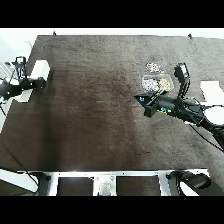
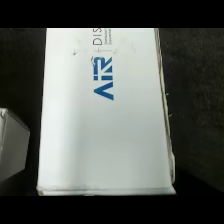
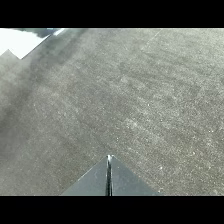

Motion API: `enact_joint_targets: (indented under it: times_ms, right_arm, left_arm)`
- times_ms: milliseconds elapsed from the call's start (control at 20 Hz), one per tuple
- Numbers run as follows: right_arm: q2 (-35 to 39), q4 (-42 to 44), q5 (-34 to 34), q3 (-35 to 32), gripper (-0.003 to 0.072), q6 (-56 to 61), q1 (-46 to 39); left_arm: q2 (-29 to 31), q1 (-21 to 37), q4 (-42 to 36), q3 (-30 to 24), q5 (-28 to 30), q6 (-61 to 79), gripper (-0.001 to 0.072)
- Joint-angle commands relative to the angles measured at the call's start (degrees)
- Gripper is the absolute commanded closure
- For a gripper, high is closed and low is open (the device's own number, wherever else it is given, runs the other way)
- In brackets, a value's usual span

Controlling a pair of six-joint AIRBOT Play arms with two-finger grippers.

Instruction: Fold the box and place the chain.

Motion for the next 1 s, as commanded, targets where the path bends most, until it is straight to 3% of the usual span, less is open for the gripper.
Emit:
enact_joint_targets:
  times_ms: [0,50,100,150,200,350,400,450,550,600,700,850,950]
  right_arm:
    - [-0.04,0.15,-0.09,-0.02,0.0669,0.00,-0.02]
    - [-0.04,0.17,-0.09,-0.02,0.0669,0.00,-0.02]
    - [-0.04,0.17,-0.09,-0.02,0.0669,0.02,-0.02]
    - [-0.04,0.17,-0.09,-0.02,0.0669,0.02,-0.02]
    - [-0.04,0.17,-0.09,-0.02,0.0669,0.02,-0.02]
    - [0.00,0.15,-0.09,-0.02,0.0668,1.22,-0.04]
    - [0.00,0.17,-0.09,-0.02,0.0668,1.49,-0.02]
    - [0.00,0.17,-0.09,-0.02,0.0646,1.49,-0.02]
    - [0.00,0.15,-0.33,-0.02,0.0437,1.46,-0.04]
    - [0.00,0.15,-0.33,-0.02,0.0396,1.46,-0.02]
    - [0.00,0.13,-0.33,-0.02,0.0387,1.46,-0.04]
    - [0.00,0.13,-0.39,0.02,0.0207,1.44,-0.04]
    - [0.02,0.15,-0.50,0.02,0.0185,1.46,-0.04]
  left_arm:
    - [-3.23,0.02,3.30,4.42,-1.55,-4.46,0.0692]
    - [-3.74,0.02,3.50,4.42,-1.62,-4.59,0.0690]
    - [-4.00,0.00,3.93,4.42,-2.38,-4.59,0.0582]
    - [-4.13,0.00,4.72,4.42,-3.08,-4.57,0.0272]
    - [-4.24,0.02,5.62,4.42,-3.32,-4.87,0.0161]
    - [-4.24,0.02,7.63,4.42,-3.32,-5.66,0.0131]
    - [-4.22,0.02,7.58,4.42,-3.26,-5.79,0.0032]
    - [-4.22,0.02,7.61,4.42,-3.28,-5.86,0.0034]
    - [-4.15,0.02,7.61,4.42,-3.19,-5.88,-0.0011]
    - [-3.87,0.02,7.87,4.42,-3.45,-6.27,-0.0011]
    - [-2.40,0.02,9.64,4.44,-5.20,-6.91,-0.0011]
    - [2.45,0.02,12.48,4.55,-9.62,-10.29,-0.0011]
    - [6.97,0.02,12.48,4.55,-12.52,-10.19,-0.0007]
